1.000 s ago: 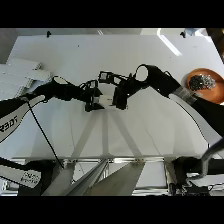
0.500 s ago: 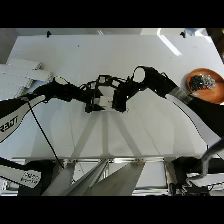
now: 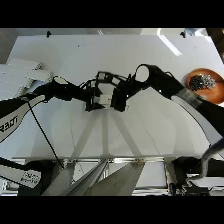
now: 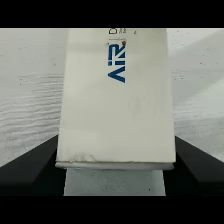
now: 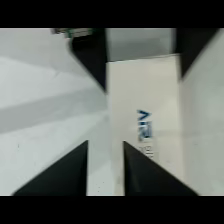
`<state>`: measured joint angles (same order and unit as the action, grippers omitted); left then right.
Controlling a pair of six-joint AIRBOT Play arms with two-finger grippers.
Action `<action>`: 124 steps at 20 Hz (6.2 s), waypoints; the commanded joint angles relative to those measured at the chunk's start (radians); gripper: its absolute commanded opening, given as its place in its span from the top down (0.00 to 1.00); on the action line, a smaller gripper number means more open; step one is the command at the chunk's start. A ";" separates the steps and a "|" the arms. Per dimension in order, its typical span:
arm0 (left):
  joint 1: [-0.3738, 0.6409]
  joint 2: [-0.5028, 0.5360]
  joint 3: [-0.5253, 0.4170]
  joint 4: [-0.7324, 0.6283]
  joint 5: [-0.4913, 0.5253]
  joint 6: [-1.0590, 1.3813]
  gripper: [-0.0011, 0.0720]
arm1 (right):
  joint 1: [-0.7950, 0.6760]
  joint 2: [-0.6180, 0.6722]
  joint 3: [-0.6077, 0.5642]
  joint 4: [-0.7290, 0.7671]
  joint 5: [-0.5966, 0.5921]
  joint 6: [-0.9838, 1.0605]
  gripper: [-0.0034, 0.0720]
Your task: Fold the box and place the chain.
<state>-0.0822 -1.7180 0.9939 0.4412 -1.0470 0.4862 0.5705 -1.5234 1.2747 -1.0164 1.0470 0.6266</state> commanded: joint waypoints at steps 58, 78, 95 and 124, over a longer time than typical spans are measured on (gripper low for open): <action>0.000 0.001 0.000 0.004 -0.008 0.003 0.47 | -0.221 0.102 -0.434 0.314 -0.180 0.289 0.95; 0.000 0.001 0.000 0.004 -0.008 0.003 0.47 | -0.298 0.690 -0.432 -0.159 -0.384 0.446 0.94; 0.001 0.001 0.000 -0.003 -0.009 -0.005 0.98 | -0.298 0.692 -0.432 -0.157 -0.385 0.446 0.94; 0.270 0.325 -0.001 -0.006 0.786 -0.728 0.98 | -0.299 0.692 -0.432 -0.157 -0.385 0.446 0.94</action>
<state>0.1257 -1.3796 0.9928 0.4305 -0.3729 -0.1204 0.2726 -0.8322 0.8413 -1.1736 0.6621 1.0729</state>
